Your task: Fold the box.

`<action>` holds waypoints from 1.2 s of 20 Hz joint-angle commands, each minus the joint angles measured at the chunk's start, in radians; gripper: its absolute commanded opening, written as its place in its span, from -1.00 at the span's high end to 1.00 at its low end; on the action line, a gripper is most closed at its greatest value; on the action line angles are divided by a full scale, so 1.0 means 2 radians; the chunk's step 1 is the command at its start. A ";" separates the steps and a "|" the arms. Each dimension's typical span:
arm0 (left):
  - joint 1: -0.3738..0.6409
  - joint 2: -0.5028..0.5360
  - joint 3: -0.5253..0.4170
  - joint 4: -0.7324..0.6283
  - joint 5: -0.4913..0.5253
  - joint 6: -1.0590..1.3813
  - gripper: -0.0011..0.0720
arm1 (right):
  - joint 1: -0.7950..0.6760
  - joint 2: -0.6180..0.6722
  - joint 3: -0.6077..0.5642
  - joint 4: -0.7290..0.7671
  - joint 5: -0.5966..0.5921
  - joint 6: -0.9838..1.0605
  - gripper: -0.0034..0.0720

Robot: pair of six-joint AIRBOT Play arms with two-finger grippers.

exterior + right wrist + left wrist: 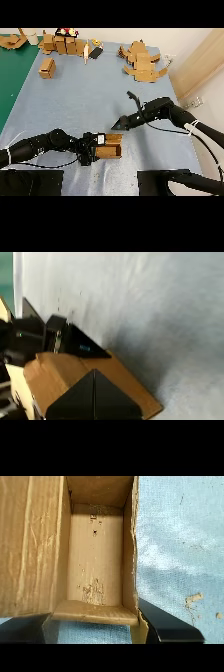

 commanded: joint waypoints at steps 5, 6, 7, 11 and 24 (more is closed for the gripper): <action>0.000 0.000 0.000 0.000 0.000 0.000 0.17 | 0.129 0.153 -0.092 -0.061 0.147 -0.054 0.91; 0.000 0.000 0.000 0.000 0.000 0.000 0.17 | 0.148 0.171 -0.102 -0.080 0.161 -0.053 0.90; 0.000 0.000 0.000 0.000 0.000 0.000 0.17 | 0.165 0.182 -0.110 -0.097 0.174 -0.053 0.90; 0.000 0.000 0.000 0.000 0.000 0.000 0.17 | 0.248 0.224 -0.125 -0.185 0.246 -0.049 0.90; 0.000 0.000 0.000 0.000 0.000 0.000 0.17 | 0.389 0.251 -0.153 -0.386 0.347 0.000 0.85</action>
